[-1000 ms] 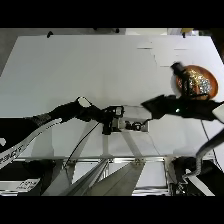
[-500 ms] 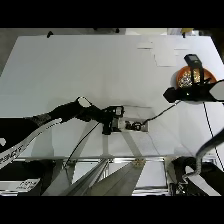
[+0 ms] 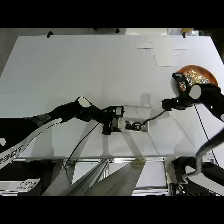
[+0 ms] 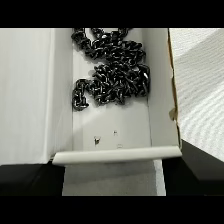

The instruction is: Fold the box and place the chain.

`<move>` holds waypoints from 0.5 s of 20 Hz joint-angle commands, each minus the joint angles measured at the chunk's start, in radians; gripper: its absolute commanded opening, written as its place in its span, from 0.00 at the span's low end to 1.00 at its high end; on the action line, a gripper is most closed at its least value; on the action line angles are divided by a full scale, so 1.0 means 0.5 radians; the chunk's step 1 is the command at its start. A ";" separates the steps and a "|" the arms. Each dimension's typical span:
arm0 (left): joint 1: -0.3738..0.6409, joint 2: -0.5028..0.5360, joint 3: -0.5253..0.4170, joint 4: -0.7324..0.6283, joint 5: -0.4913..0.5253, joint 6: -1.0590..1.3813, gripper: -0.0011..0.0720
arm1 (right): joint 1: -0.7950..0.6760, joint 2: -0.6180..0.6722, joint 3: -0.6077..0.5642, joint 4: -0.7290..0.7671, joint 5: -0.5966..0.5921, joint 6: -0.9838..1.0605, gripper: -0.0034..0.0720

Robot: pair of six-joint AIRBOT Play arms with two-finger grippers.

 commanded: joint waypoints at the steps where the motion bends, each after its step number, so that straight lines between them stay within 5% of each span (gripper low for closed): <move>1: 0.001 0.002 0.002 0.001 0.000 0.000 0.20 | -0.001 -0.075 -0.042 -0.028 -0.047 0.021 0.56; 4: 0.001 0.002 0.002 0.001 0.001 0.001 0.20 | -0.001 -0.085 -0.066 -0.027 -0.089 0.023 0.56; 8: 0.001 0.002 0.002 0.001 0.000 0.000 0.20 | -0.001 -0.093 -0.093 -0.029 -0.117 0.040 0.43; 9: 0.001 0.002 0.002 0.001 0.000 0.000 0.20 | 0.000 -0.101 -0.093 -0.029 -0.116 0.050 0.37; 10: 0.001 0.002 0.002 0.001 0.001 0.001 0.20 | 0.001 -0.101 -0.093 -0.029 -0.115 0.048 0.20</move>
